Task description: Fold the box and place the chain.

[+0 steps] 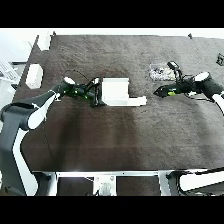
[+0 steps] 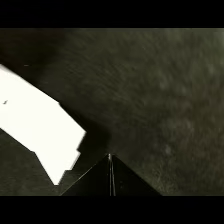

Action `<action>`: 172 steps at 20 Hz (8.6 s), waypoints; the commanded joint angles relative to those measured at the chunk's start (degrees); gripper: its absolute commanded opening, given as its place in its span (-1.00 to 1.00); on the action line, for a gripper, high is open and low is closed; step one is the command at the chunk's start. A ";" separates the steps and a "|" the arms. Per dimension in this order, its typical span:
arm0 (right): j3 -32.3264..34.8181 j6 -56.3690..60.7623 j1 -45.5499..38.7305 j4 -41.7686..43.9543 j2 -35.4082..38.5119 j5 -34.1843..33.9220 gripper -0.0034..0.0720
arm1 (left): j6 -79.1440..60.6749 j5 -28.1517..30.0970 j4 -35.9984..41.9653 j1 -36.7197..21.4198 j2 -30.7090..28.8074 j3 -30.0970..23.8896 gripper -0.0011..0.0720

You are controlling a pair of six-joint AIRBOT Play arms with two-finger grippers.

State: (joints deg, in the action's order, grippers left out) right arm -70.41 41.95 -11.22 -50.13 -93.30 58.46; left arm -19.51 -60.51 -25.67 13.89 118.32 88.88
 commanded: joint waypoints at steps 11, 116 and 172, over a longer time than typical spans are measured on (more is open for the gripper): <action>-0.04 4.17 8.33 10.67 -9.44 5.18 -0.90 | -0.02 0.02 -0.02 0.02 0.00 0.00 -0.02; -29.42 79.14 37.24 -46.82 -16.83 15.72 -0.53 | 0.00 -0.02 -0.02 0.02 0.00 0.00 -0.02; -44.28 28.48 4.61 -19.93 -27.56 -0.04 -0.89 | -0.02 0.02 0.39 0.02 0.00 0.00 -0.02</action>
State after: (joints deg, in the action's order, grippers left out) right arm -113.60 69.87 -7.09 -70.46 -120.70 56.34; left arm -19.53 -60.53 -25.32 13.89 118.34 88.88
